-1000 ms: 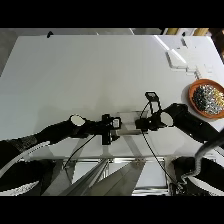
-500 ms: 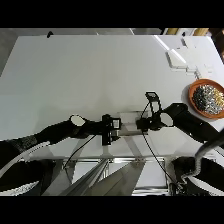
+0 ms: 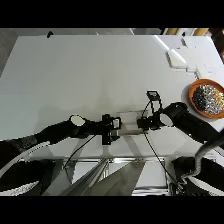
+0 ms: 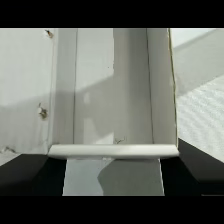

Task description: Fold the box and place the chain.

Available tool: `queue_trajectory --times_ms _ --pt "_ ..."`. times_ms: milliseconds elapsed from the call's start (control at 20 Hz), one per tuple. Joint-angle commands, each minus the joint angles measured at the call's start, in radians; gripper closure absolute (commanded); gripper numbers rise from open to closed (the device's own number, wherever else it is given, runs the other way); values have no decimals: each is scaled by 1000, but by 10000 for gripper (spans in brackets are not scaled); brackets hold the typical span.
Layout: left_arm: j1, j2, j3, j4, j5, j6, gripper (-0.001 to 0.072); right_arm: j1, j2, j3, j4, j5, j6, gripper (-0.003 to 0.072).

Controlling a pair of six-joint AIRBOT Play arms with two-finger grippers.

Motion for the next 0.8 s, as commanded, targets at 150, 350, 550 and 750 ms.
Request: queue_trajectory --times_ms 150,350,550,750 --pt "0 0 0 0 -2 1 436 73 -51 1 -11 -8 6 516" --pt "0 0 0 0 -2 1 436 73 -51 1 -11 21 5 668" --pt "0 0 0 0 -2 1 436 73 -41 1 -10 23 2 636" --pt "0 0 0 0 -2 1 436 72 70 1 -11 28 -66 409"
